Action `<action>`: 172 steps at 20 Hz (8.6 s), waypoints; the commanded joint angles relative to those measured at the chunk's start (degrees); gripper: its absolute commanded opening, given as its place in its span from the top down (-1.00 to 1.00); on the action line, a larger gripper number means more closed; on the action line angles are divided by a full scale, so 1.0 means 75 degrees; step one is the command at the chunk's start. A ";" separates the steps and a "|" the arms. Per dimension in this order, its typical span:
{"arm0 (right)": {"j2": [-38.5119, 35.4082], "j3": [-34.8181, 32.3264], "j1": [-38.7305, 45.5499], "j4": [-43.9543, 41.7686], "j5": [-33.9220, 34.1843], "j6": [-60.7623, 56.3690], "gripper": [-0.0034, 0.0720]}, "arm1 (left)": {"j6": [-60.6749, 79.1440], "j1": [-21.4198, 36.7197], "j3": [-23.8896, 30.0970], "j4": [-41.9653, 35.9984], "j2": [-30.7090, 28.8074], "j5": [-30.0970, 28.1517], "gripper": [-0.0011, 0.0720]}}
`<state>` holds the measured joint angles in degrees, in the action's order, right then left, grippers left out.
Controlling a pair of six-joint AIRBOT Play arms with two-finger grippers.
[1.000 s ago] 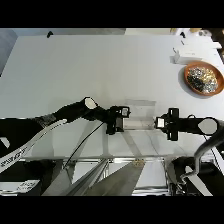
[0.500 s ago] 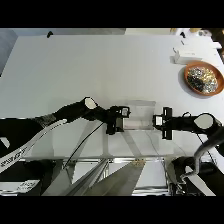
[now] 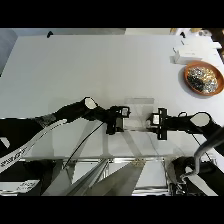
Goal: Fold the box and place the chain.
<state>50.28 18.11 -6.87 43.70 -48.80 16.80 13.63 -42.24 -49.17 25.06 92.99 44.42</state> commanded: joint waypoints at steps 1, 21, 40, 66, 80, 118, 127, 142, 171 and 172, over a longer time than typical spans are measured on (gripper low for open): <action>0.0358 -0.0006 -0.0321 -0.0058 0.0318 0.0029 -0.38 | 0.0006 0.0000 0.0006 0.0006 -0.0006 -0.0003 0.23; -0.0729 0.2585 0.1475 0.4957 -0.1856 -1.2671 0.87 | 0.0006 0.0000 0.0006 0.0003 -0.0006 -0.0006 0.23; 0.2151 0.1737 0.1868 0.3016 -0.1906 -1.2374 0.87 | 0.0006 0.0000 0.0006 0.0003 -0.0006 -0.0006 0.23; 0.0679 0.1746 0.0297 0.1851 -0.2226 -1.1535 -0.25 | 0.0006 0.0000 0.0006 0.0003 -0.0006 -0.0006 0.23; 0.1282 0.1766 -0.2515 0.4715 -0.0694 -1.6559 -0.14 | 0.0006 0.0000 0.0006 0.0003 -0.0006 -0.0006 0.23; 0.2614 0.3185 -0.3214 0.6234 -0.2419 -1.7777 0.30 | 0.0006 0.0000 0.0006 0.0003 -0.0006 -0.0003 0.23; 0.3010 0.3162 -0.3060 0.5802 -0.2092 -1.7188 0.87 | 0.0006 0.0000 0.0006 0.0003 -0.0006 -0.0006 0.23; 0.3107 0.3165 -0.3153 0.5112 -0.2002 -1.6973 0.83 | 0.0006 0.0000 0.0006 0.0006 -0.0006 -0.0003 0.23; 0.2617 0.3165 -0.3153 0.6117 -0.2337 -1.7037 -0.04 | 0.0006 0.0000 0.0006 0.0006 -0.0006 -0.0003 0.23; 0.2567 0.3165 -0.3153 0.6117 -0.2331 -1.6981 0.03 | 0.0006 0.0000 0.0006 0.0006 -0.0006 -0.0003 0.23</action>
<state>70.08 41.87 -30.55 88.99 -66.61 -110.98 13.67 -42.26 -49.15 25.06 92.99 44.40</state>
